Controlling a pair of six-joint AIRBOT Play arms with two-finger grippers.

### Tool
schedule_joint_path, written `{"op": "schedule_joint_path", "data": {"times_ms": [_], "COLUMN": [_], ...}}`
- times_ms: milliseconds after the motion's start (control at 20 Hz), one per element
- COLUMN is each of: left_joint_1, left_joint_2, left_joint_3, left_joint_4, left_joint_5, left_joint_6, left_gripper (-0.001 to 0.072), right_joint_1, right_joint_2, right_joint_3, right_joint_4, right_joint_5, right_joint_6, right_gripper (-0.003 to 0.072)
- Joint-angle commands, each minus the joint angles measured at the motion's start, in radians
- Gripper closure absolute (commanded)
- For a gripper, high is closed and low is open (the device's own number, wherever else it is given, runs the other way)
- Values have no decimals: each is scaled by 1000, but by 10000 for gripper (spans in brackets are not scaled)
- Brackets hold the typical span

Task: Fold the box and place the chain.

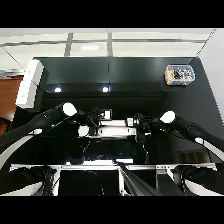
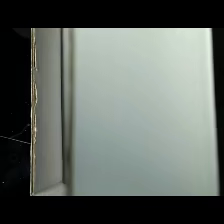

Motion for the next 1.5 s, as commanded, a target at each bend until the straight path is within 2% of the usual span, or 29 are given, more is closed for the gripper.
{"op": "schedule_joint_path", "data": {"times_ms": [0,400,450,550,650,750,800,850,950,1050,1100,1300,1350,1450], "left_joint_1": [0,0,0,0,0,1,1,1,1,5,11,57,72,112], "left_joint_2": [0,0,0,0,0,1,2,3,25,72,102,239,273,330], "left_joint_3": [0,0,0,0,0,0,2,9,25,36,37,37,37,37], "left_joint_4": [0,0,0,0,-1,-3,-3,-2,11,85,145,410,449,459], "left_joint_5": [0,0,1,0,0,1,2,-2,-4,2,0,-54,-80,-196], "left_joint_6": [0,0,0,0,-1,-42,-61,-61,-66,-148,-211,-525,-614,-763], "left_gripper": [684,684,683,684,683,680,634,503,328,40,-4,-5,0,9], "right_joint_1": [1,1,1,1,1,1,1,1,1,1,1,1,1,1], "right_joint_2": [-4,-7,-7,-7,-7,-7,-7,-7,-7,-7,-7,-7,-7,-7], "right_joint_3": [5,8,8,7,7,7,7,7,7,7,7,7,7,7], "right_joint_4": [-2,-6,-6,-6,-6,-6,-6,-6,-6,-6,-6,-6,-6,-6], "right_joint_5": [-10,-11,-11,-11,-11,-11,-11,-11,-11,-11,-11,-11,-11,-10], "right_joint_6": [13,23,23,23,23,23,23,23,23,23,23,23,23,23], "right_gripper": [53,55,110,115,210,210,210,210,210,211,211,211,211,211]}}
